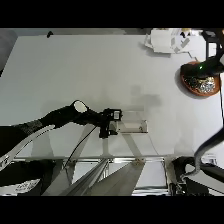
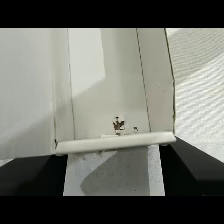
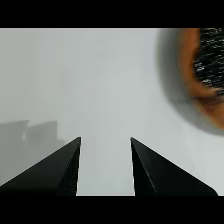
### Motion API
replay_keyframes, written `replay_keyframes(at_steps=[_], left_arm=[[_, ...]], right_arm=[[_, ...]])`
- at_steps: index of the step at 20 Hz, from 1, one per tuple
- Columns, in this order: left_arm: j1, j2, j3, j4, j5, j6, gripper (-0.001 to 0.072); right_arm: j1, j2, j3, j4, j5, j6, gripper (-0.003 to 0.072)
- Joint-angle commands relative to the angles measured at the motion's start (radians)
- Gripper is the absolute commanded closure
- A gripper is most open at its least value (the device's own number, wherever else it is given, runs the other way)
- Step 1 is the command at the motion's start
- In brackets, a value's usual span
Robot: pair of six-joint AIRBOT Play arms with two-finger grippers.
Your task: Fold the box and place the chain.
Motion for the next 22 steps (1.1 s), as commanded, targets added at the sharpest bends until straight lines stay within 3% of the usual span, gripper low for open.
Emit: replay_keyframes(at_steps=[1,5,11,17,19,22], left_arm=[[0.001,0.000,0.000,0.000,0.000,0.000,0.0560],[0.001,0.000,0.000,0.000,0.000,0.000,0.0560],[0.001,0.000,0.000,0.000,0.001,0.000,0.0560],[0.001,0.000,0.000,0.000,0.000,0.000,0.0560],[0.001,0.000,0.000,0.000,0.000,0.000,0.0560],[0.001,0.000,0.000,0.000,0.000,0.000,0.0560]], right_arm=[[-0.178,-0.192,0.132,-0.014,-0.001,-0.027,0.0375],[-0.276,-0.330,0.176,-0.013,0.000,-0.067,0.0375],[-0.286,-0.435,0.176,-0.021,-0.049,-0.106,0.0396],[-0.286,-0.445,0.179,0.054,-0.129,-0.116,0.0402],[-0.286,-0.446,0.179,0.070,-0.144,-0.133,0.0486],[-0.286,-0.446,0.179,0.093,-0.172,-0.133,0.0491]])
